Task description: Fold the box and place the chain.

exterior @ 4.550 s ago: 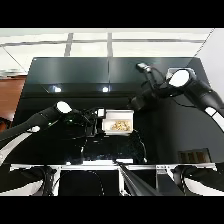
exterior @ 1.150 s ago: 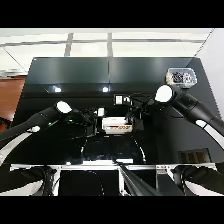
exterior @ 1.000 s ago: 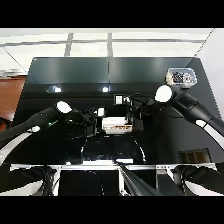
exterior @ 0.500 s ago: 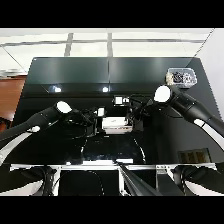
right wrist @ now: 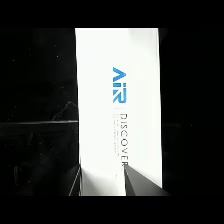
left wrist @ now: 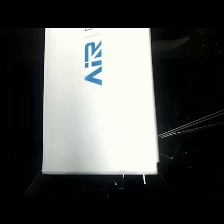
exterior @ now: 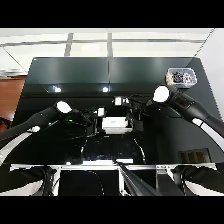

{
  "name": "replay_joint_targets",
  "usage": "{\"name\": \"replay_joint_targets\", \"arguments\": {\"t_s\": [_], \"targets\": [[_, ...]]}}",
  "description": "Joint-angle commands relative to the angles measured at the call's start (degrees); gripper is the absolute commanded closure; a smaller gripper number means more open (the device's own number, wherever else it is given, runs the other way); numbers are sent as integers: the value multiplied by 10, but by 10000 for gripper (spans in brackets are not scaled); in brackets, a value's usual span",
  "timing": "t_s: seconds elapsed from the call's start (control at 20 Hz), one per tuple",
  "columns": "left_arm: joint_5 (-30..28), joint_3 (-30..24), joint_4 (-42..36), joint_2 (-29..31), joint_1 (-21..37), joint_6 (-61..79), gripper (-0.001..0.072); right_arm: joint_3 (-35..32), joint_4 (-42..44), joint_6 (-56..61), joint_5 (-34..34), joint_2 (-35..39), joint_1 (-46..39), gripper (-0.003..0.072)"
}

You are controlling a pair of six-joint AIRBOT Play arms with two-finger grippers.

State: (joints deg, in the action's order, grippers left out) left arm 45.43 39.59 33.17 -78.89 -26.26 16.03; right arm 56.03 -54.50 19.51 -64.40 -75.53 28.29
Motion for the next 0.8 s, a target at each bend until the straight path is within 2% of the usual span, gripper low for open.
{"name": "replay_joint_targets", "arguments": {"t_s": [0.0,0.15,0.3,0.35,0.45,0.55,0.65,0.75], "targets": [[0,0,0,0,0,0,344,-3,1,0,1,-7,0,360],[0,0,0,0,0,0,344,-6,0,35,-6,-5,-1,360],[0,0,0,0,0,0,344,3,11,165,-22,39,-26,362],[0,0,0,0,0,0,344,3,21,227,-32,53,-42,397],[0,0,0,0,0,0,344,-4,58,362,-83,59,-75,676],[0,0,0,0,0,0,344,-42,169,358,-77,58,-85,684],[0,0,0,0,0,0,344,-82,274,331,-24,48,-83,684],[0,0,0,0,0,0,344,-104,305,332,22,29,-79,684]]}}
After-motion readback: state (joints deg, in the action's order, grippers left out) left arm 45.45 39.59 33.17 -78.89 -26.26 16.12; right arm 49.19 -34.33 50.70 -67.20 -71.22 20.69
